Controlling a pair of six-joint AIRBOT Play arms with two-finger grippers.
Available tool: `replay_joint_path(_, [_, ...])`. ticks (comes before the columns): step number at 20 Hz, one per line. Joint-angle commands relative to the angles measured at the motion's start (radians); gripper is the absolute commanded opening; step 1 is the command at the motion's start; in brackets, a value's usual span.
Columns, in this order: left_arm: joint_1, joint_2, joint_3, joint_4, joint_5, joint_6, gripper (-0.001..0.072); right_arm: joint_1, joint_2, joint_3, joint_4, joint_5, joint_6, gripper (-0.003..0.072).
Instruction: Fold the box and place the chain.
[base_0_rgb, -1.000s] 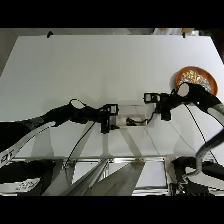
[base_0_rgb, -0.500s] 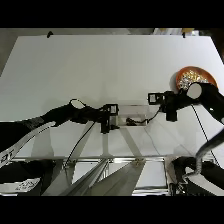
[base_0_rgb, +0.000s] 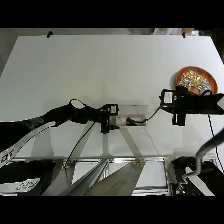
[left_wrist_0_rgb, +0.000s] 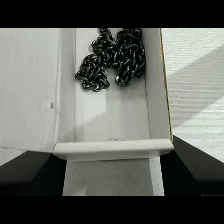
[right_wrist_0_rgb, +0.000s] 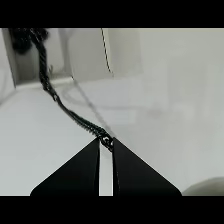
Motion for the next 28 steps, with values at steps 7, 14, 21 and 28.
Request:
replay_joint_path(7, [0.000,0.000,0.000,0.000,0.000,0.000,0.0152,0.124,0.058,0.001,0.256,0.021,0.003,0.0015])
replay_joint_path(14, [0.000,0.000,0.000,0.000,0.000,0.000,0.0152,0.182,0.058,0.001,0.451,-0.055,-0.001,0.0015])
replay_joint_path(21, [0.000,0.000,0.000,0.000,0.000,0.000,0.0152,0.193,0.026,-0.011,0.355,-0.061,0.003,0.0015])
replay_joint_path(28, [0.000,0.000,0.000,0.000,0.000,0.000,0.0152,0.193,-0.043,-0.119,0.336,-0.060,0.000,0.0146])
